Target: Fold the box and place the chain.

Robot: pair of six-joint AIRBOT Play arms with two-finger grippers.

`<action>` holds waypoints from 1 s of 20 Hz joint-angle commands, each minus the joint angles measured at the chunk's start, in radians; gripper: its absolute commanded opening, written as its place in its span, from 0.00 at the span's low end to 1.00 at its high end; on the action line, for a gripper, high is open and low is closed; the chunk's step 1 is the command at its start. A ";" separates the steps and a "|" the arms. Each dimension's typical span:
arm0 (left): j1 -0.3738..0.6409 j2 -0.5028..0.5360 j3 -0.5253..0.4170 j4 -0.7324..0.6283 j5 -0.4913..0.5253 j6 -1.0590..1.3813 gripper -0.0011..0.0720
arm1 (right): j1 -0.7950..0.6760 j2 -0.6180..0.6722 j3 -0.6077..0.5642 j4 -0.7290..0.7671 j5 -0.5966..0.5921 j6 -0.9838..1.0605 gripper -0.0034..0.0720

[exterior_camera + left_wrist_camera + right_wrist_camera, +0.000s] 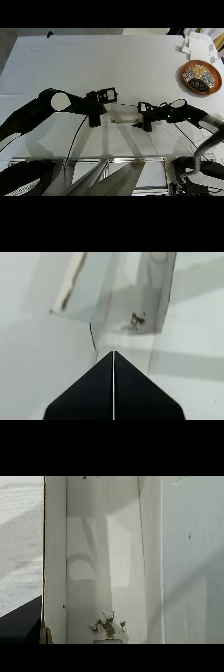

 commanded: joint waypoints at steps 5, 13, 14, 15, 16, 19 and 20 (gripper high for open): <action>0.002 0.004 0.001 0.081 -0.007 0.000 0.32 | 0.000 0.000 0.000 0.000 0.000 0.000 0.44; -0.001 -0.161 0.001 0.058 -0.002 0.142 0.33 | 0.000 0.000 0.000 0.000 0.000 0.000 0.44; -0.001 -0.180 0.001 0.052 0.008 0.152 0.36 | 0.000 0.000 0.000 0.000 0.000 0.000 0.44; -0.001 -0.195 0.001 0.052 0.022 0.156 0.41 | 0.000 0.000 0.000 0.000 0.000 0.000 0.44; -0.001 -0.206 0.001 0.052 0.038 0.155 0.41 | 0.000 0.000 0.000 0.000 0.000 0.000 0.44; 0.007 -0.219 0.001 0.050 0.079 0.155 0.41 | 0.000 0.000 0.000 0.000 0.000 0.000 0.44; 0.011 -0.223 0.001 0.050 0.099 0.155 0.41 | 0.000 0.000 0.000 0.000 0.000 0.000 0.44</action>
